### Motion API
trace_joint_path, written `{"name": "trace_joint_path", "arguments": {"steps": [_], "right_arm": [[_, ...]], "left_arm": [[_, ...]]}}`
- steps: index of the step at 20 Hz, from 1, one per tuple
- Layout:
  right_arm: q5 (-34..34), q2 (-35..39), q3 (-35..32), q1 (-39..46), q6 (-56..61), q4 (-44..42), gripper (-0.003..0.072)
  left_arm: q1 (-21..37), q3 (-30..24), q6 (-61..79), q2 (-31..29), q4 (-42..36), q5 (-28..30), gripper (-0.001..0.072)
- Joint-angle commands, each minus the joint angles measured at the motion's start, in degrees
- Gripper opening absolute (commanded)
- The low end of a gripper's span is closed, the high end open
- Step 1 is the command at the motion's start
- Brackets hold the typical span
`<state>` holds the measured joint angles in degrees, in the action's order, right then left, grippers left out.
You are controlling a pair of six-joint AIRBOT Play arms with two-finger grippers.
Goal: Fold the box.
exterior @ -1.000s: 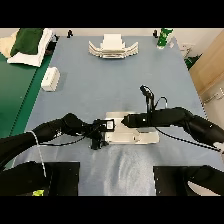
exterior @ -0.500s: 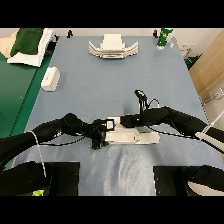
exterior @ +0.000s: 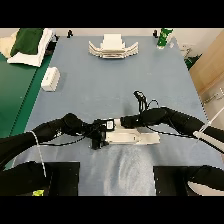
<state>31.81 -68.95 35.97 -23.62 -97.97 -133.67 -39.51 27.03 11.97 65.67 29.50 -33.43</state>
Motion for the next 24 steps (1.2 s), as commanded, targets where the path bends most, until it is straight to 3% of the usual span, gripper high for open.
{"name": "trace_joint_path", "arguments": {"steps": [1, 5, 9, 14, 17, 18, 19, 20, 24], "right_arm": [[0.2, 0.4, 0.0, 0.0, -0.1, 0.2, 0.0006], [0.7, 5.6, 0.5, 0.0, -2.6, 0.9, 0.0002], [4.2, 16.7, 0.4, 0.0, -2.5, 9.4, 0.0001], [21.4, 30.9, -1.9, 0.0, -2.9, 17.3, 0.0002], [31.4, 39.3, -7.0, -0.1, -16.2, 18.1, 0.0003], [34.0, 41.3, -8.5, 0.0, -19.7, 22.2, 0.0177], [35.0, 42.7, -9.9, -0.1, -23.4, 26.7, 0.0504], [34.3, 43.5, -11.0, -0.1, -27.8, 29.5, 0.0655], [21.3, 41.7, -16.3, -0.1, -41.7, 32.2, 0.0656]], "left_arm": [[0.0, 0.0, 0.0, 0.0, 0.0, 0.0, 0.0470], [0.0, 0.0, 0.0, 0.0, 0.0, 0.0, 0.0470], [0.0, 0.0, 0.0, 0.0, 0.0, 0.0, 0.0470], [0.0, 0.0, 0.0, 0.0, 0.0, 0.0, 0.0470], [0.0, 0.0, 0.0, 0.0, 0.0, 0.0, 0.0469], [0.0, 0.0, 0.0, 0.0, 0.0, 0.0, 0.0469], [0.0, 0.0, 0.0, 0.0, 0.0, 0.0, 0.0469], [0.0, 0.0, 0.0, 0.0, 0.0, 0.0, 0.0470], [0.0, 0.0, 0.0, 0.0, 0.0, 0.0, 0.0469]]}}
